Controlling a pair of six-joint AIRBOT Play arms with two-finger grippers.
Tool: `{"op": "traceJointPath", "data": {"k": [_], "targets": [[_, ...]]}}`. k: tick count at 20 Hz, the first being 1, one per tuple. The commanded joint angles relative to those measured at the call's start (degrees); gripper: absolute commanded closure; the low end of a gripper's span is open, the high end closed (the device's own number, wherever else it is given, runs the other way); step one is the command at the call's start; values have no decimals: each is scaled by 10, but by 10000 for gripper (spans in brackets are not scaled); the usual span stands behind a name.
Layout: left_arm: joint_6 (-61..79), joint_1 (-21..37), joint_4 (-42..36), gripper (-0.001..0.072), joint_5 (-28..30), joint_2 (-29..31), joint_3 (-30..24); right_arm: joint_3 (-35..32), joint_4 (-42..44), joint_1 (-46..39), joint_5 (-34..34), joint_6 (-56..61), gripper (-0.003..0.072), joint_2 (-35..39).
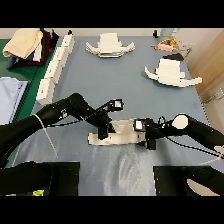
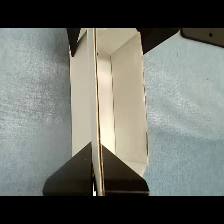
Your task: Fold the box.
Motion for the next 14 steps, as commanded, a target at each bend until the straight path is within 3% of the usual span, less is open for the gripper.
{"op": "traceJointPath", "data": {"k": [1,14], "targets": [[0,0,0,697,0,0,1,0,4,0,3,-4,-21,-5],[0,0,0,697,0,0,1,0,7,0,-3,-5,-20,-5]]}}
